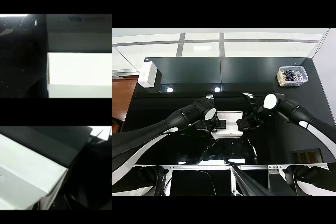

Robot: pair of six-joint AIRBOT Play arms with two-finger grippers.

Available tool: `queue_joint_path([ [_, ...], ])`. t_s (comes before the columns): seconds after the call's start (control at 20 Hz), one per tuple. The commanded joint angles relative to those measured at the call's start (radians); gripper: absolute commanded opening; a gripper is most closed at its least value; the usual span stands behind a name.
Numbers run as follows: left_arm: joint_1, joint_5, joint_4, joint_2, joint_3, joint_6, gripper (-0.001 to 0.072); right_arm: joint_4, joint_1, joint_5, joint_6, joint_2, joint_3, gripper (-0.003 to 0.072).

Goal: Fold the box and place the chain.

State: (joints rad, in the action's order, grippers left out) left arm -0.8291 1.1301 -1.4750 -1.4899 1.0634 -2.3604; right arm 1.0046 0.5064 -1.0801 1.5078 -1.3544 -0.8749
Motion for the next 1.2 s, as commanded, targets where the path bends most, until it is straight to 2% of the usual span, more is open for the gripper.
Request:
queue_joint_path([
  [0.0,0.001,0.0,-0.001,0.0,0.001,0.0,0.0021,0.141,0.08,0.014,0.165,-0.001,-0.018,0.0366],
  [0.2,0.001,0.0,-0.001,0.0,0.001,0.0,0.0021,0.222,0.111,0.026,0.32,-0.002,-0.057,0.0366],
  [0.45,0.001,-0.003,-0.002,0.0,0.001,0.0,0.0021,0.381,0.184,-0.015,0.493,-0.035,-0.114,0.0366],
  [0.55,0.001,-0.014,-0.002,0.0,0.001,0.0,0.0021,0.417,0.225,0.022,0.559,-0.043,-0.116,0.0366],
  [0.85,0.001,-0.034,-0.001,0.0,0.001,0.0,0.0021,0.384,0.262,0.143,0.588,-0.052,-0.115,0.0367],
  [1.15,0.001,-0.034,-0.001,0.0,0.001,0.0,0.0021,0.387,0.22,0.045,0.639,-0.052,-0.115,0.0367],
])
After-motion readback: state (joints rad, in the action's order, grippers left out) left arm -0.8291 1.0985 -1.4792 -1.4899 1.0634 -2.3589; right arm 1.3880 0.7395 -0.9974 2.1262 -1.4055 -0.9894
